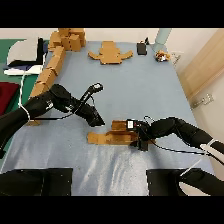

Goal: Fold the box.

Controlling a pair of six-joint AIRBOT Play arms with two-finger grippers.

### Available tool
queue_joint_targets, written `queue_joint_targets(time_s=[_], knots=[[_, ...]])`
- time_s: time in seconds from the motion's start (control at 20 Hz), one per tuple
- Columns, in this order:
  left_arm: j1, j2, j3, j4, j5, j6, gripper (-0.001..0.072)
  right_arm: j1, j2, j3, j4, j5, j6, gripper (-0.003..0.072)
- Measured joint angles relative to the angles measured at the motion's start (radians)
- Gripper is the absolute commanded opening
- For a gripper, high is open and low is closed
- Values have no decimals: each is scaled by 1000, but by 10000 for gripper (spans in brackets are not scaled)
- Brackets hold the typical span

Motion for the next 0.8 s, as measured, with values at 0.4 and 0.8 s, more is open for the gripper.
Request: queue_joint_targets(time_s=[0.4,0.8], knots=[[-7,5,0,20,-121,-227,15,0,1,1,0,-8,0,499],[-113,-68,43,-197,-118,-542,14,0,1,1,1,-8,0,498]])
